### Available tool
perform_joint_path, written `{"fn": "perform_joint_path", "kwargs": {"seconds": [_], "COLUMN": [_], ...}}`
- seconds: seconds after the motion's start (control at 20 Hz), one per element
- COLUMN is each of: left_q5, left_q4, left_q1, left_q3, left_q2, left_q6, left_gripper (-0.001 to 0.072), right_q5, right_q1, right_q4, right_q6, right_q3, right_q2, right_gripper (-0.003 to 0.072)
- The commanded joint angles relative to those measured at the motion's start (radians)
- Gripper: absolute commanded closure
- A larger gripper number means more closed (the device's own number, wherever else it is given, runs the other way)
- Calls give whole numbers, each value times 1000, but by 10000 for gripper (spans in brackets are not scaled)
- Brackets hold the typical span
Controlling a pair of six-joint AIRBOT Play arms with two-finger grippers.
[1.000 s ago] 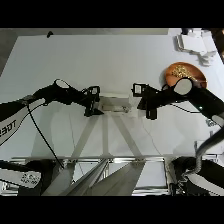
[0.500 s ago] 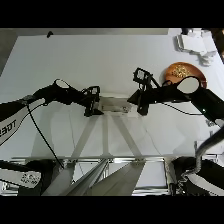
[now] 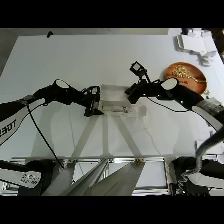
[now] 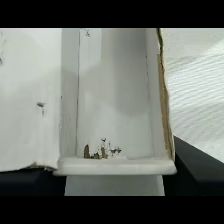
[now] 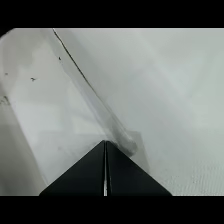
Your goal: Fold the box and place the chain.
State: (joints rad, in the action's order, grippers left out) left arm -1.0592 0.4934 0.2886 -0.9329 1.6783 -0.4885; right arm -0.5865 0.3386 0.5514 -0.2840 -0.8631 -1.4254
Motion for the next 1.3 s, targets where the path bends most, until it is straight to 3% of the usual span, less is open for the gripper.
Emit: {"fn": "perform_joint_path", "kwargs": {"seconds": [0.0, 0.2, 0.4, 0.5, 0.65, 0.7, 0.75, 0.8, 0.85, 1.25], "left_q5": [1, 1, 1, 1, 1, 1, 1, 1, 1, 1], "left_q4": [1, 1, 1, 1, 1, 1, 1, 1, 1, 1], "left_q1": [0, 0, 0, 0, 0, 0, 0, 0, 0, 0], "left_q3": [0, 0, 0, 0, 0, 0, 0, 0, 0, 0], "left_q2": [-1, -1, -1, -1, -1, -1, -1, -1, -1, -1], "left_q6": [-1, -1, -1, -1, -1, -1, -1, -1, -1, -1], "left_gripper": [392, 392, 392, 392, 392, 392, 392, 392, 392, 392], "right_q5": [46, -16, -274, -289, -279, -282, -285, -286, -286, -241], "right_q1": [1, -4, -5, -5, -4, -3, 3, 14, 27, 88], "right_q4": [-6, 60, 396, 574, 685, 684, 682, 681, 676, 459], "right_q6": [0, 0, -71, -185, -210, -210, -209, -209, -204, 9], "right_q3": [-4, -4, -3, -3, -3, -3, -3, -3, -3, -3], "right_q2": [-48, 41, 191, 237, 232, 217, 200, 178, 155, 45], "right_gripper": [676, 676, 673, 673, 671, 639, 550, 404, 342, 348]}}
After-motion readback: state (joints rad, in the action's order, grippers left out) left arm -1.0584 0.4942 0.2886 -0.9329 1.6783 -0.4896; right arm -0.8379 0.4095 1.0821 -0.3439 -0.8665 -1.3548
